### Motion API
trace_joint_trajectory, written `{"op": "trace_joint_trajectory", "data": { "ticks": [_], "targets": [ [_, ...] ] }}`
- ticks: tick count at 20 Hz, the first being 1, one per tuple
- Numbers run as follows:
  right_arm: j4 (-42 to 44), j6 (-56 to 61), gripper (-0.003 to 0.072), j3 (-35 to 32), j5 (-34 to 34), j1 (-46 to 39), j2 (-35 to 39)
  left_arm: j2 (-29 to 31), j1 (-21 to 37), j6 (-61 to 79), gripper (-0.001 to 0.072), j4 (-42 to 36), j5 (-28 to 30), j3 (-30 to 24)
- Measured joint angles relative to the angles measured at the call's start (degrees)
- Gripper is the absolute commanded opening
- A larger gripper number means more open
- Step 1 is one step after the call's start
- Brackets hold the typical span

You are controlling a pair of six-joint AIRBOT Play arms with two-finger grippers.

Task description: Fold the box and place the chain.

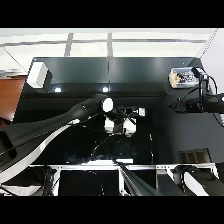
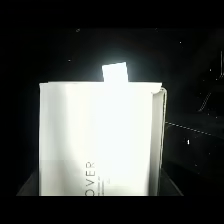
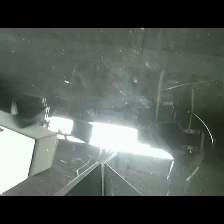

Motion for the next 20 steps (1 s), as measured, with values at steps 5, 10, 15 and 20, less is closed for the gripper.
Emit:
{"op": "trace_joint_trajectory", "data": {
  "ticks": [5,10,15,20],
  "targets": [
    [1.0,0.0,0.0013,0.0,-0.5,0.0,0.0,0.0,0.0,-2.3,0.0272,1.0,-0.5,0.5],
    [1.3,0.0,0.0013,0.0,-0.6,0.0,0.0,7.2,3.9,-14.5,0.0271,8.6,-3.1,2.3],
    [1.4,0.0,0.0013,0.0,-0.7,0.0,0.0,20.1,15.5,-34.2,0.0271,21.6,-10.4,2.8],
    [1.4,0.0,0.0014,0.0,-0.9,0.0,0.0,28.5,35.5,-48.0,0.0272,29.1,-17.5,2.3]
  ]
}}
